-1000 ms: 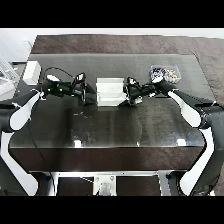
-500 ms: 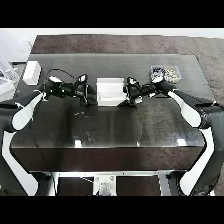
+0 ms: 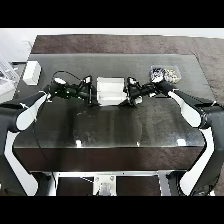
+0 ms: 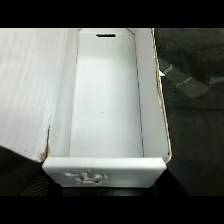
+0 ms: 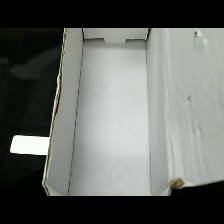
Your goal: Fold the box and place the chain.
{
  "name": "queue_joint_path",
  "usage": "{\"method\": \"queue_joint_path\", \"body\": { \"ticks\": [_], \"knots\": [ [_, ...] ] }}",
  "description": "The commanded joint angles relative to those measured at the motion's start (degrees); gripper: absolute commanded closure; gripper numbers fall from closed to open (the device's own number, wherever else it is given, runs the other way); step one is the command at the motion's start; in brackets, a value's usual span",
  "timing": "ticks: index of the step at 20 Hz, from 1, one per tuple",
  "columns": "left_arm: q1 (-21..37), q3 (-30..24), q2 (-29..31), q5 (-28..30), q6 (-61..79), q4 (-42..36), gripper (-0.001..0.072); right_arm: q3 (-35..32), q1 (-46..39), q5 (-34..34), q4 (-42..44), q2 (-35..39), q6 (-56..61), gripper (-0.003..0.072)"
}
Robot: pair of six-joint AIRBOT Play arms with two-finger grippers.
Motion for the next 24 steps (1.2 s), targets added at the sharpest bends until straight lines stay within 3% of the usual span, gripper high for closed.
{"method": "queue_joint_path", "body": {
  "ticks": [1,24],
  "knots": [
    [-0.83,0.00,-0.07,1.77,0.07,-0.92,-0.0011,0.00,0.02,0.09,-0.04,0.02,0.00,0.0102],
    [-0.76,0.00,-0.72,3.45,3.02,-1.49,-0.0009,0.00,0.02,0.09,-0.04,0.02,0.00,0.0102]
  ]
}}
